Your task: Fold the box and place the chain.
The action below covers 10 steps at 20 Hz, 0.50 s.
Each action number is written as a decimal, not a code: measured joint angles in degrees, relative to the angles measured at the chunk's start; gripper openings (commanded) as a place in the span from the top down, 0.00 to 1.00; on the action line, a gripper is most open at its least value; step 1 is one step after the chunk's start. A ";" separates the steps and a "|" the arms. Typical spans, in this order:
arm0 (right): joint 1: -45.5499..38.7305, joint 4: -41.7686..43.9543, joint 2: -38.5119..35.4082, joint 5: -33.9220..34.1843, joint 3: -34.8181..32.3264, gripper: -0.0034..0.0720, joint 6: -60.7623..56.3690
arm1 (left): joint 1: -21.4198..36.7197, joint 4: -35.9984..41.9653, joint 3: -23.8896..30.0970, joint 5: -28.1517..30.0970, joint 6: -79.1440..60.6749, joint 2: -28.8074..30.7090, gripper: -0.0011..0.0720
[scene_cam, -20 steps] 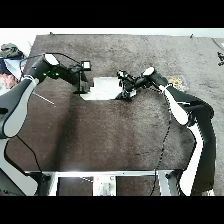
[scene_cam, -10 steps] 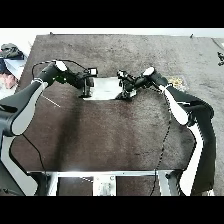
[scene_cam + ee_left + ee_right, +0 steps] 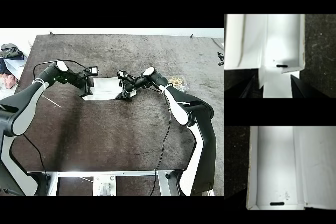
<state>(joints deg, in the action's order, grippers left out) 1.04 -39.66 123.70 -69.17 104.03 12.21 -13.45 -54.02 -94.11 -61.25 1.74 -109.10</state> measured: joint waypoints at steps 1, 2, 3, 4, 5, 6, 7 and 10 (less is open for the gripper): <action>0.00 0.00 0.00 0.00 0.00 0.59 0.00 | 0.00 0.04 0.00 0.02 0.33 0.00 0.32; 0.00 0.00 0.00 -0.02 0.00 0.58 0.00 | 0.00 0.04 0.02 0.04 0.55 0.00 0.32; 0.00 0.00 0.00 0.00 0.00 0.59 -0.02 | 0.00 0.04 0.04 0.07 0.74 -0.02 0.32; 0.00 0.00 0.00 -0.02 0.00 0.59 0.00 | 0.00 0.04 0.07 0.11 0.85 -0.13 0.32; 0.00 0.00 0.00 -0.02 0.00 0.59 0.00 | 0.00 0.02 0.11 0.02 0.85 -0.39 0.32; 0.00 0.00 0.00 -0.02 0.00 0.59 0.00 | 0.00 0.00 0.11 -0.24 0.83 -0.72 0.39; 0.00 0.00 0.00 -0.02 0.00 0.59 0.00 | 0.00 0.00 0.13 -0.72 0.68 -1.07 0.43; 0.00 0.00 0.00 -0.02 0.00 0.58 0.00 | 0.00 0.17 0.13 -1.14 0.17 -1.62 0.57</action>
<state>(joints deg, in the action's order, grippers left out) 1.04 -39.66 123.70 -69.19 104.03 12.21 -13.45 -53.84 -93.97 -62.39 1.91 -110.72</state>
